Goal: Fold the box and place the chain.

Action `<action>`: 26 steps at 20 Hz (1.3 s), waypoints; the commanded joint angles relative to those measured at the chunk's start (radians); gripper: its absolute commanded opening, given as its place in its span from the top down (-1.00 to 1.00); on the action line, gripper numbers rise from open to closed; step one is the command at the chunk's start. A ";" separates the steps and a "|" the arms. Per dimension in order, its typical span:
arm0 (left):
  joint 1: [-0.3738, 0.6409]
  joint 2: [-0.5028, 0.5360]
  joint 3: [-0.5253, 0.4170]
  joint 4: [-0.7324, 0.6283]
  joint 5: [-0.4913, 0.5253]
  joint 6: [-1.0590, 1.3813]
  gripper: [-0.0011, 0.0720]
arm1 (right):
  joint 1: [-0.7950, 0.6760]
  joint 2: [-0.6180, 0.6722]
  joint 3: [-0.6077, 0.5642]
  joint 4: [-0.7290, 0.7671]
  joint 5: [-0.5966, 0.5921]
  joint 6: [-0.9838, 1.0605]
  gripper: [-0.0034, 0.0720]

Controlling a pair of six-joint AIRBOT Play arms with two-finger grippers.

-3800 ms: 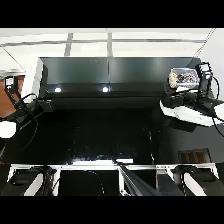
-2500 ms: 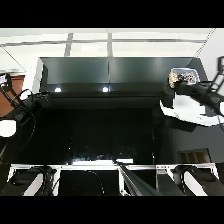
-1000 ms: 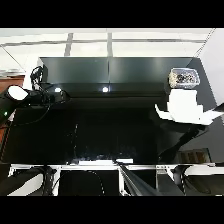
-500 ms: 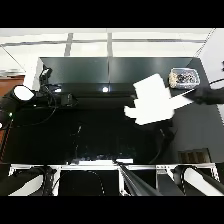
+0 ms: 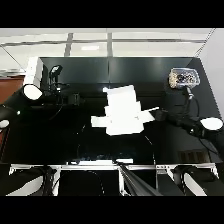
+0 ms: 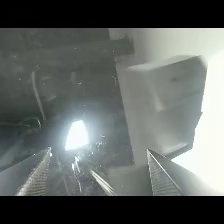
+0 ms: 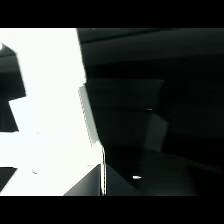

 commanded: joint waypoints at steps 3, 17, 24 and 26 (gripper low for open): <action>0.107 -0.246 0.165 -0.365 -0.324 0.267 -0.92 | 0.142 0.011 -0.031 0.037 -0.172 0.033 0.89; -0.093 -0.671 0.469 -0.506 -0.631 0.497 -0.92 | 0.142 0.011 -0.031 0.036 -0.147 0.060 0.89; -0.114 -0.740 0.617 -0.463 -0.785 0.571 -0.70 | 0.142 0.011 -0.031 0.035 -0.141 0.060 0.89; -0.129 -0.740 0.617 -0.444 -0.784 0.574 -0.30 | 0.142 0.011 -0.031 0.033 -0.141 0.060 0.89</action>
